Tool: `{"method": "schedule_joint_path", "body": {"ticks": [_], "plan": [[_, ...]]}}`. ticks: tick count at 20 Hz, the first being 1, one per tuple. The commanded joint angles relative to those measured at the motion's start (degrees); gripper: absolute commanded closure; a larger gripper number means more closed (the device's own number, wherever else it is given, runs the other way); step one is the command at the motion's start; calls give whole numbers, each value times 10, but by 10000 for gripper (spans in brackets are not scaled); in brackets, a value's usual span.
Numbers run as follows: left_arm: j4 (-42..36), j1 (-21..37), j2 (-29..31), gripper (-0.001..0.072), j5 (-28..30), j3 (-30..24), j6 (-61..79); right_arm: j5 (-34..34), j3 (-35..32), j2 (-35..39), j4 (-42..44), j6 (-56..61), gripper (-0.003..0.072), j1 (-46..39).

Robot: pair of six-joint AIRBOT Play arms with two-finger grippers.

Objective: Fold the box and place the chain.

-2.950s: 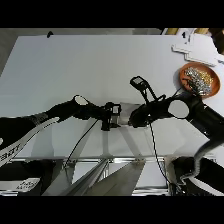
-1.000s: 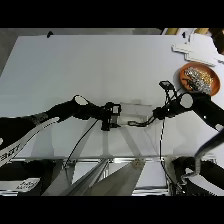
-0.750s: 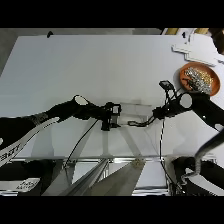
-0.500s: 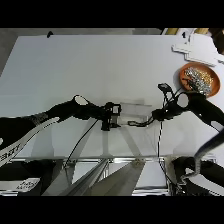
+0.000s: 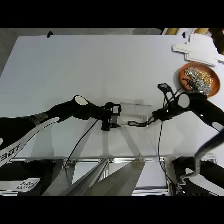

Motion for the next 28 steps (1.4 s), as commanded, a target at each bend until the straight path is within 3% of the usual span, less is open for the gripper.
{"method": "schedule_joint_path", "body": {"ticks": [1, 6, 7, 9, 10, 16, 26, 28], "plan": [[0, 0, 0, 560, 0, 0, 0, 17, 1, 83, 7, -10, 668, 0], [0, 0, 0, 560, 0, 0, 0, 38, 1, 205, 13, -6, 666, 0], [0, 0, 0, 560, 0, 0, 0, 37, 1, 200, 3, 4, 633, 0], [0, 0, 0, 560, 0, 0, 0, 41, 1, 169, -2, 14, 468, 0], [0, 0, 0, 560, 0, 0, 0, 41, 1, 146, -2, 14, 463, 0], [0, 0, 0, 560, 0, 0, 0, 35, 1, 17, 3, 14, 464, 0], [0, 0, 0, 560, 0, 0, 0, 7, 1, -31, 7, 14, 470, 0], [0, 0, 0, 560, 0, 0, 0, 7, 1, -36, 7, 13, 576, 0]]}}
